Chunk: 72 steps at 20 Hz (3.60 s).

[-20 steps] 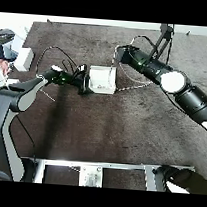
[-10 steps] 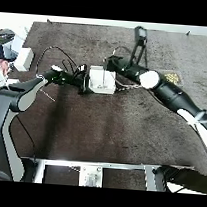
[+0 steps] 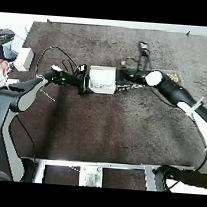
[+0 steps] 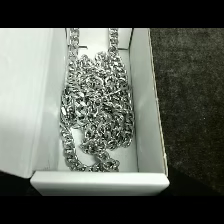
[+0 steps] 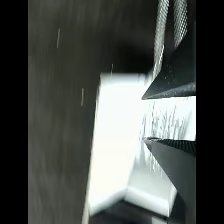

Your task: Fold the box and place the chain.

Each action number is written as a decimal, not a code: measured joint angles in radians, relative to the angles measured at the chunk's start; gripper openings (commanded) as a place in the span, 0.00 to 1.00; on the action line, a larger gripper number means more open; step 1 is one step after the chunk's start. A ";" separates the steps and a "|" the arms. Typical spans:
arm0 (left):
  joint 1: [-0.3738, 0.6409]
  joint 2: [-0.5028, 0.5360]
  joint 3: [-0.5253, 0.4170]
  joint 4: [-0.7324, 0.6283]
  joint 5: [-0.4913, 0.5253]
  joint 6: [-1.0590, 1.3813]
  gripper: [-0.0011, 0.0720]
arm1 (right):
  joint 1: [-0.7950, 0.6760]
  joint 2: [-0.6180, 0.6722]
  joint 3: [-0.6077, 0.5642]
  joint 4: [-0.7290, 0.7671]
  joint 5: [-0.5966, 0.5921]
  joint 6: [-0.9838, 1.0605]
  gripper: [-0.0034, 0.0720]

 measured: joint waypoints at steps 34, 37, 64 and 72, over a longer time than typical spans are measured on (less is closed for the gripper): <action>0.000 0.000 0.000 0.000 0.000 0.000 0.33 | -0.303 -0.144 -0.076 0.072 -0.156 0.113 0.05; 0.000 0.000 0.000 0.000 0.000 0.000 0.33 | -0.244 -0.031 -0.075 0.072 -0.112 0.077 0.06; 0.000 0.000 0.000 0.000 0.000 0.000 0.33 | -0.122 0.096 -0.080 -0.064 -0.035 0.039 0.37; 0.000 0.000 0.000 0.000 0.000 0.000 0.33 | -0.375 -0.123 -0.081 -0.034 -0.013 0.079 0.37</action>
